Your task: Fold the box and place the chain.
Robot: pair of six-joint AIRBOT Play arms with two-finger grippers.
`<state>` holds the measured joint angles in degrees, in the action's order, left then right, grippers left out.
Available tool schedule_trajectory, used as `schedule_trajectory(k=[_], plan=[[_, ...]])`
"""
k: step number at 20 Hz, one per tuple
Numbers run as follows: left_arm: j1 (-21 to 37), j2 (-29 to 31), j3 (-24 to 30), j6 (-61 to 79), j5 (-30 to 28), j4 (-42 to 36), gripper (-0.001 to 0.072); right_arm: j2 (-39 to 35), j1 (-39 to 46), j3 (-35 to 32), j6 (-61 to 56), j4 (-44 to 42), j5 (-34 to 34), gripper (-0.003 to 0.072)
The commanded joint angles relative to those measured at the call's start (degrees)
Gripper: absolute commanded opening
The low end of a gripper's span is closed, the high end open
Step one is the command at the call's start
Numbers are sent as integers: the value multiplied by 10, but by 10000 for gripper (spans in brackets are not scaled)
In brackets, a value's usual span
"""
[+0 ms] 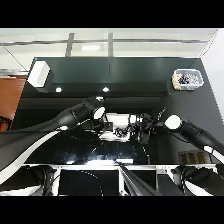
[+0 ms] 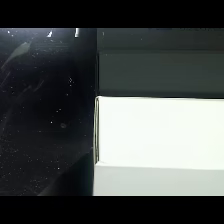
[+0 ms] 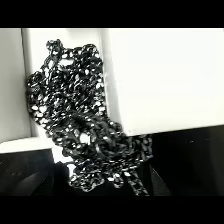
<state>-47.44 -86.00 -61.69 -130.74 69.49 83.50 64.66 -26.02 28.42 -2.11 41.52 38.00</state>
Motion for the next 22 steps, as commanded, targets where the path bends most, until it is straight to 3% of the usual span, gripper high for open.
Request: schedule_trajectory(k=[1,7,8,9,10,11,12,17,22], plan=[[0,0,0,0,0,0,31,18,-1,1,2,-4,1,712],[0,0,0,0,0,0,31,30,-1,1,2,-8,-22,703],[0,0,0,0,0,0,30,30,-1,1,2,-8,-22,520],[0,0,0,0,0,0,31,30,0,1,2,-8,-20,468],[0,0,0,0,0,0,31,30,-1,1,2,-8,-17,361],[0,0,0,0,0,0,31,28,-1,1,2,-8,-5,128],[0,0,0,0,0,0,31,25,0,1,1,-6,5,10],[0,0,0,0,0,0,31,-22,0,3,-68,34,15,10],[0,0,0,0,0,0,31,-125,0,16,-262,147,62,10]])
